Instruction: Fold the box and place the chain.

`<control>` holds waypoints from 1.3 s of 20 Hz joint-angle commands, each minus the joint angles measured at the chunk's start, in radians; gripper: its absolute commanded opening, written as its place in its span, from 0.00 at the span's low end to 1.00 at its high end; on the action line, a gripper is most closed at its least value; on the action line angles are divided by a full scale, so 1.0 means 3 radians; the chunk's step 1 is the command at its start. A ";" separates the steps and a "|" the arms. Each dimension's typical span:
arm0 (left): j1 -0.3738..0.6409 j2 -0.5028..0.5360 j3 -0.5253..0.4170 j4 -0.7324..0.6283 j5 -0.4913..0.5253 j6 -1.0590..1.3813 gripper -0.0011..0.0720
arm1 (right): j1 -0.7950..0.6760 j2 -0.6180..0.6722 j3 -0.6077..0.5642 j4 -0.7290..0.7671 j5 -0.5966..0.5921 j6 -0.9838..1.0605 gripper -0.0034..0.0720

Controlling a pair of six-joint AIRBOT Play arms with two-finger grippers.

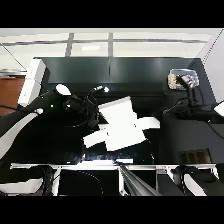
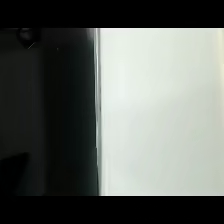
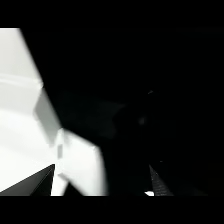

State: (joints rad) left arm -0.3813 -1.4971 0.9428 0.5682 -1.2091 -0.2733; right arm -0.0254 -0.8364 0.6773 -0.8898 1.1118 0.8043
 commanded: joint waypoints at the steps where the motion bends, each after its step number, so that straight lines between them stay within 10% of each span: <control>1: -0.0341 0.0245 0.0039 0.0595 0.0546 0.0520 0.05 | -0.0108 -0.0001 0.0275 -0.0234 0.0170 -0.0556 0.98; 4: -0.0554 0.0165 0.0038 0.0862 0.0951 0.0511 0.05 | 0.0031 -0.0001 0.0121 -0.0003 0.0182 -0.0998 0.98; 26: -0.0558 -0.0017 0.0039 0.0762 0.0862 0.0488 0.05 | 0.1366 -0.0153 -0.1055 -0.0154 -0.0704 -0.2188 1.00</control>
State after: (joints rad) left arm -0.5484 -1.4998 0.9539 0.7959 -0.9516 -0.1268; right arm 0.3328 -0.8612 0.3656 -0.9302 0.9096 0.1543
